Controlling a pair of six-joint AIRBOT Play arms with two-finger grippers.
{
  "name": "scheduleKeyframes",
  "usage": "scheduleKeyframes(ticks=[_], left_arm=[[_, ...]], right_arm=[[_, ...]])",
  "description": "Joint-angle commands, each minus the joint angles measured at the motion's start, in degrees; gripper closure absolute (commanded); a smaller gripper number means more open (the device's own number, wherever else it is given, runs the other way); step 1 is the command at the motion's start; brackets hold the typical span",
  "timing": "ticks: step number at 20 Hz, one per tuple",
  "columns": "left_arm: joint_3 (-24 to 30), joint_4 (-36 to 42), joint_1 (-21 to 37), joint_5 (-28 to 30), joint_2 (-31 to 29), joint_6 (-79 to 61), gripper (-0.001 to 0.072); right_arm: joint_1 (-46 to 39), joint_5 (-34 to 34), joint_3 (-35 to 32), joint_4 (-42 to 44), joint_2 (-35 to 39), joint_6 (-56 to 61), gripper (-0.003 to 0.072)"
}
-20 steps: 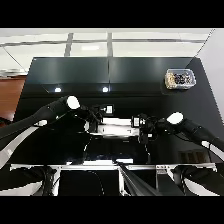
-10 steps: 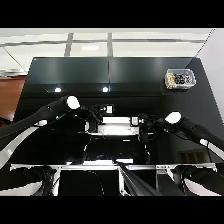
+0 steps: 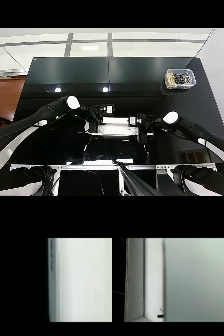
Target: Fold the box and place the chain.
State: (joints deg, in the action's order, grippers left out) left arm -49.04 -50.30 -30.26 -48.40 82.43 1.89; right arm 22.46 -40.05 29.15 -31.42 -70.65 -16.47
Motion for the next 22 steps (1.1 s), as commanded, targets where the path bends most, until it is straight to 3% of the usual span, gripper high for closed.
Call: scheduleKeyframes(ticks=[1,22], left_arm=[[-0.1,0.0,0.0,0.1,0.0,0.0,0.0684],[-0.1,0.0,0.0,0.2,0.0,0.0,0.0684]], right_arm=[[0.4,0.9,0.1,-1.0,-0.1,0.7,-0.0029],[0.3,2.2,0.0,-3.2,-0.2,3.4,-0.0030]])
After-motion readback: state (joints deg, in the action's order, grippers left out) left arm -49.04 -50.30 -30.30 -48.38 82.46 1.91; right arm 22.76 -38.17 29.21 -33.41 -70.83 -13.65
